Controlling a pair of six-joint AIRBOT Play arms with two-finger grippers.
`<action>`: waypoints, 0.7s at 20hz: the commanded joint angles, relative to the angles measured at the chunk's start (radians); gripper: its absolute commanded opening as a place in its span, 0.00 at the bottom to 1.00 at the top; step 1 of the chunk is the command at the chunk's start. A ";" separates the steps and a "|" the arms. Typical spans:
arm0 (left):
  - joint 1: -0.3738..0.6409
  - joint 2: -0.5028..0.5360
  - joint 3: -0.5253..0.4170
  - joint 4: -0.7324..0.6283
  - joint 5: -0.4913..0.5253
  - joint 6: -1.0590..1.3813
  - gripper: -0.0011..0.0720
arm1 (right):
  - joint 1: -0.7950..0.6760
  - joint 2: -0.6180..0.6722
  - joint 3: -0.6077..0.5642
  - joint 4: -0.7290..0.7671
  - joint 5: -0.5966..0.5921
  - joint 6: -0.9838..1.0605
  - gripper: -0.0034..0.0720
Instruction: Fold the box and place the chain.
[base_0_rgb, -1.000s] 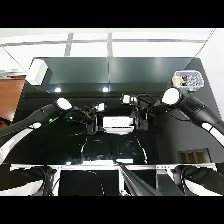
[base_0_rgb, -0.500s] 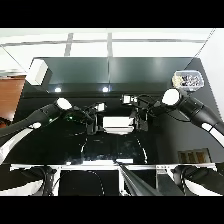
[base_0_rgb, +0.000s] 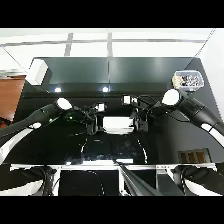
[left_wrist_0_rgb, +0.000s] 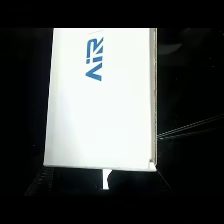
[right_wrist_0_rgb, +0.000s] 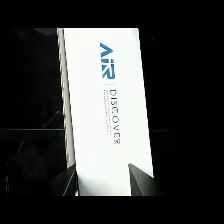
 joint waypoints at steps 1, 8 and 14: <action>-0.001 0.000 0.000 -0.001 0.001 -0.001 0.56 | 0.000 0.009 0.000 -0.013 0.005 0.000 0.56; 0.000 0.000 0.000 0.003 0.001 -0.001 0.56 | 0.000 0.026 0.000 -0.024 0.005 0.001 0.55; 0.000 0.000 0.000 0.003 0.002 -0.001 0.56 | 0.000 0.058 0.003 0.008 0.001 0.000 0.55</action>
